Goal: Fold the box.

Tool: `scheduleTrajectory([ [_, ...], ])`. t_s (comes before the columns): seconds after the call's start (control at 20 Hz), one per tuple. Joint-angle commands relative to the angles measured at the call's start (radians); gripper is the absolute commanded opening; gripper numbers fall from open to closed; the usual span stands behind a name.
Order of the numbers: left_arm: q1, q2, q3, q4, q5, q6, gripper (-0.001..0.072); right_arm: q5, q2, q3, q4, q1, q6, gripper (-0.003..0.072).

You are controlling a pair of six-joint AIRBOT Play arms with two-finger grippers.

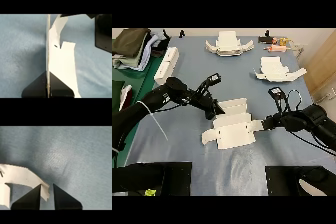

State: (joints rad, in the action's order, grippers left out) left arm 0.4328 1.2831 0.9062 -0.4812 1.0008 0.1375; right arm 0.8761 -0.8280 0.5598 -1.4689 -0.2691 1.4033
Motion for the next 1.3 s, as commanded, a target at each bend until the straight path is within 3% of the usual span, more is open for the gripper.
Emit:
scheduleTrajectory([
  [0.0, 0.063, -0.060, -0.056, -0.016, -0.154, -0.037, 0.0006, 0.014, 0.000, 0.017, 0.045, 0.000, -0.102, 0.0250],
  [0.15, 0.130, -0.166, -0.189, -0.012, -0.312, -0.134, 0.0006, 0.021, 0.002, 0.031, 0.048, 0.000, -0.159, 0.0250],
  [0.35, 0.217, -0.253, -0.288, -0.011, -0.373, -0.245, 0.0008, -0.009, 0.002, 0.041, 0.049, 0.000, -0.200, 0.0250],
  [0.7, 0.254, -0.249, -0.322, 0.040, -0.430, -0.262, 0.0009, -0.026, 0.002, 0.041, 0.048, 0.000, -0.235, 0.0250],
  [1.25, 0.303, -0.236, -0.342, 0.002, -0.397, -0.241, 0.0011, -0.040, 0.002, 0.041, 0.029, -0.001, -0.252, 0.0250],
])
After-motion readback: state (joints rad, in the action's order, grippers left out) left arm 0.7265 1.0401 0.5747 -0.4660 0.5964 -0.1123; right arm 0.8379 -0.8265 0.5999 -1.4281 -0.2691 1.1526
